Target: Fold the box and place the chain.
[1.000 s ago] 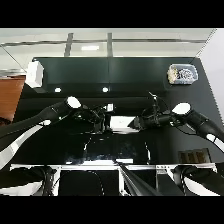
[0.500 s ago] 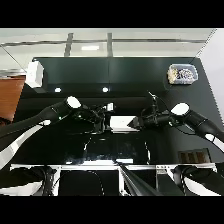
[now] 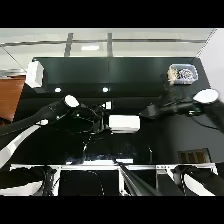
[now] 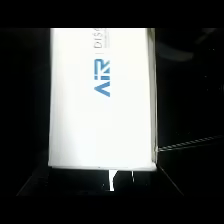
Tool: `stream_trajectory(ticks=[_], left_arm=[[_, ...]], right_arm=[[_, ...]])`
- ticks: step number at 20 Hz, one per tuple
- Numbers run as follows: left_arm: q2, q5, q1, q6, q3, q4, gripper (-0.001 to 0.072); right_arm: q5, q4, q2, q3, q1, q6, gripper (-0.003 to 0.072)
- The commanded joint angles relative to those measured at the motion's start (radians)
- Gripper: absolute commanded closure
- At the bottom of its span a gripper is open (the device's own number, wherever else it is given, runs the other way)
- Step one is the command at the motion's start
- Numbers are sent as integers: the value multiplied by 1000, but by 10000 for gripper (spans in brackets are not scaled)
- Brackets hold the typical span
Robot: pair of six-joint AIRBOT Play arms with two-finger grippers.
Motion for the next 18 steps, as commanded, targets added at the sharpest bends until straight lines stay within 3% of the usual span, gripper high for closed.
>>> stream_trajectory(ticks=[1,5,7,14,18], left_arm=[[52,-60,35,-49,1,39,-11],[162,-131,37,-234,27,144,-10],[154,-129,-3,-325,85,144,-7],[-115,-114,-146,-370,372,148,-3],[-189,-146,-146,-371,401,143,-4]], right_arm=[[140,-72,113,30,-164,21,671],[188,-186,177,30,-269,48,671],[160,-187,177,28,-274,47,671],[73,-218,177,28,-274,43,671],[56,-280,177,28,-274,43,670]])
